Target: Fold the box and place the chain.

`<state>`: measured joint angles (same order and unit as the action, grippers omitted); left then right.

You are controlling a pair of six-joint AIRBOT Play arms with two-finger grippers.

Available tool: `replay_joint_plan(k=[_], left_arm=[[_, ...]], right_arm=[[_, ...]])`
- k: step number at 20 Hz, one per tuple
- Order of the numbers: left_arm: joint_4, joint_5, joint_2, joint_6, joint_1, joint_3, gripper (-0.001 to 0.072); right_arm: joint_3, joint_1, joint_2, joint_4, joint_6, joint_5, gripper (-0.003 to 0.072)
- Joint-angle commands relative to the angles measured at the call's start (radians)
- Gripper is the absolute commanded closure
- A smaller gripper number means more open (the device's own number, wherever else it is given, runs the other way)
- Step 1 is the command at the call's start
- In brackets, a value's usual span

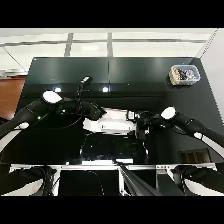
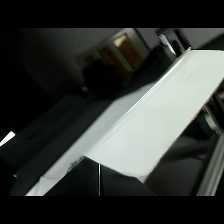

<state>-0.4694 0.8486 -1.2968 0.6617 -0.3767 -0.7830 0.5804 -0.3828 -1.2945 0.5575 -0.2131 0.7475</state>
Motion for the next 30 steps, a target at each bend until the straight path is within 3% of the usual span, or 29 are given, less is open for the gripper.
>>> replay_joint_plan(k=[1, 9, 12, 15, 18, 20, 22, 25, 26, 27, 28, 29, 30], left_arm=[[0.011, -0.123, -0.039, -0.005, -0.002, 0.002, 0.0685], [0.003, -0.134, -0.138, -0.009, -0.042, 0.002, 0.0685], [-0.132, -0.064, -0.119, -0.021, -0.012, -0.027, 0.0686], [-0.264, 0.057, 0.003, 0.065, 0.066, -0.082, 0.0686], [-0.294, 0.143, 0.184, 0.087, 0.163, -0.076, 0.0686], [-0.302, 0.206, 0.307, 0.075, 0.222, -0.005, 0.0686], [-0.350, 0.203, 0.406, -0.004, 0.243, 0.108, 0.0685], [-0.353, 0.206, 0.445, -0.238, 0.217, 0.200, 0.0681], [-0.354, 0.195, 0.438, -0.322, 0.190, 0.202, 0.0653], [-0.354, 0.162, 0.429, -0.414, 0.158, 0.202, 0.0450], [-0.357, 0.103, 0.420, -0.513, 0.117, 0.202, 0.0136], [-0.359, 0.033, 0.407, -0.542, 0.074, 0.201, 0.0003], [-0.368, -0.023, 0.385, -0.544, 0.033, 0.192, 0.0003]], right_arm=[[0.001, 0.000, 0.000, 0.000, 0.000, 0.000, 0.0612], [0.001, 0.000, 0.000, 0.000, 0.000, 0.000, 0.0612], [0.001, 0.000, 0.000, 0.000, 0.000, 0.000, 0.0612], [0.001, 0.000, 0.000, 0.001, 0.000, 0.000, 0.0612], [0.001, 0.000, 0.000, 0.001, 0.000, 0.000, 0.0612], [0.001, 0.000, 0.000, 0.000, 0.000, 0.000, 0.0612], [0.001, 0.000, 0.000, 0.000, 0.000, 0.000, 0.0612], [0.001, 0.000, 0.000, 0.001, 0.000, 0.000, 0.0612], [0.001, 0.000, 0.000, 0.001, 0.000, 0.000, 0.0612], [0.001, 0.000, 0.000, 0.001, 0.000, 0.000, 0.0612], [0.001, 0.000, 0.000, 0.001, 0.000, 0.000, 0.0612], [0.001, 0.000, 0.000, 0.001, 0.000, 0.000, 0.0612], [0.001, 0.000, 0.000, 0.001, 0.000, 0.000, 0.0612]])
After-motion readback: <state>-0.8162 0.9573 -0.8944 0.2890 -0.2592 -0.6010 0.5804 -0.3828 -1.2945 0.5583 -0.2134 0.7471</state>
